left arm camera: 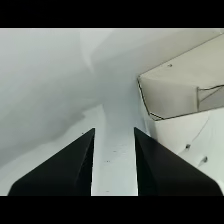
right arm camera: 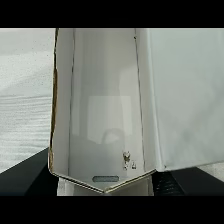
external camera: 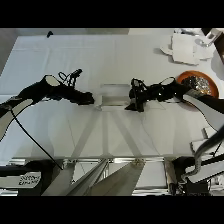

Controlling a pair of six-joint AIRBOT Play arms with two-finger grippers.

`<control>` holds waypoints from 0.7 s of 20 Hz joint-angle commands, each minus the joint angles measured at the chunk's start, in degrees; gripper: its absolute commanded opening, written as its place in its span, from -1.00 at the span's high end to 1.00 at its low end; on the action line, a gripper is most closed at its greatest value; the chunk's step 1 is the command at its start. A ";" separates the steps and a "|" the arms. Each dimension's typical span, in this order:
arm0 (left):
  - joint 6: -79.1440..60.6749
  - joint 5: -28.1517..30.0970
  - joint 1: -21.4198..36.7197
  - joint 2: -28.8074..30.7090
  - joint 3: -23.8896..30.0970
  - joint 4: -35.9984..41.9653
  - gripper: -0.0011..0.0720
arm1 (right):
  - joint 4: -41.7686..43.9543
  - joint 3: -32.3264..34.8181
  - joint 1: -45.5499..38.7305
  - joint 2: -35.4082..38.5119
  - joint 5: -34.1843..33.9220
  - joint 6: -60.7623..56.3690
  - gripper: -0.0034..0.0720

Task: Fold the box and place the chain.

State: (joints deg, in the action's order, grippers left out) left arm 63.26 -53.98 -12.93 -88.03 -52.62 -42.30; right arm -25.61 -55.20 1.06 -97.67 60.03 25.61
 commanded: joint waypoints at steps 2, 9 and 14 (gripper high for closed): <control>-5.97 -1.66 0.11 0.09 0.02 3.48 0.20 | 0.00 -0.04 0.00 -0.02 0.00 -0.02 -0.47; -8.04 -2.51 0.17 0.70 0.02 4.61 0.21 | 0.00 -0.04 0.00 -0.02 0.00 -0.02 -0.47; -12.09 -4.13 0.66 2.03 0.02 11.76 0.21 | 0.00 -0.04 0.00 -0.02 0.00 -0.02 -0.47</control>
State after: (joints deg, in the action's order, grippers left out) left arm 53.91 -57.10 -12.53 -86.54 -52.62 -35.05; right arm -25.61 -55.20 1.06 -97.67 60.01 25.58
